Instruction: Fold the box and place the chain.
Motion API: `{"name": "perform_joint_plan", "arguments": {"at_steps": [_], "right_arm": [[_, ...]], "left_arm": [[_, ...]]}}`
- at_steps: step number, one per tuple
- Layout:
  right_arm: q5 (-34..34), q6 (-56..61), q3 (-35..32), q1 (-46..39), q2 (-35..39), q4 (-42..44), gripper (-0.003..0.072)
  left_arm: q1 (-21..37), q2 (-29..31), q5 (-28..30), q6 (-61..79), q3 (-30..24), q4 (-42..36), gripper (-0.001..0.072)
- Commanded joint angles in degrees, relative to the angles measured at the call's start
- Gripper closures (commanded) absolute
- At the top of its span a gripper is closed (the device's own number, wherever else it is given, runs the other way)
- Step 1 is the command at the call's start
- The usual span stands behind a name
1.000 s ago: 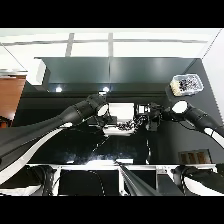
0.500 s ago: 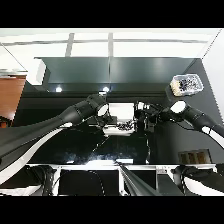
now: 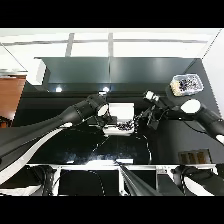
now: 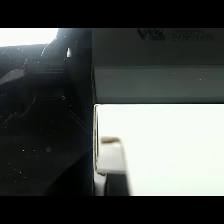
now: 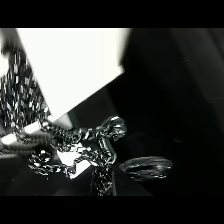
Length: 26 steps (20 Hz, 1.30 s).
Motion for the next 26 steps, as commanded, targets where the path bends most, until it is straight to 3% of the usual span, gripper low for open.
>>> {"name": "perform_joint_plan", "arguments": {"at_steps": [1,4,7,11,13,20,26], "right_arm": [[6.5,14.5,2.5,-2.1,9.3,-0.5,0.0671],[15.2,21.3,9.2,-2.8,15.4,1.1,0.0671],[21.8,24.4,17.1,-2.8,16.5,7.4,0.0671],[22.6,25.7,22.5,-2.8,16.5,20.8,0.0671],[22.8,26.7,22.5,-2.5,16.1,24.4,0.0671],[22.5,31.6,13.6,-0.6,10.7,19.3,0.0670],[15.0,33.2,8.7,6.1,3.0,13.0,0.0669]], "left_arm": [[0.0,0.0,0.0,0.0,0.0,0.0,0.0680],[0.0,0.0,0.0,0.0,0.0,0.0,0.0680],[0.0,0.0,0.0,0.0,0.0,0.0,0.0680],[0.0,0.0,0.0,0.0,0.0,0.0,0.0680],[0.0,0.0,0.0,0.0,0.0,0.0,0.0680],[0.0,0.0,0.0,0.0,0.0,0.0,0.0679],[0.0,0.0,0.0,0.0,0.0,0.0,0.0680]]}}
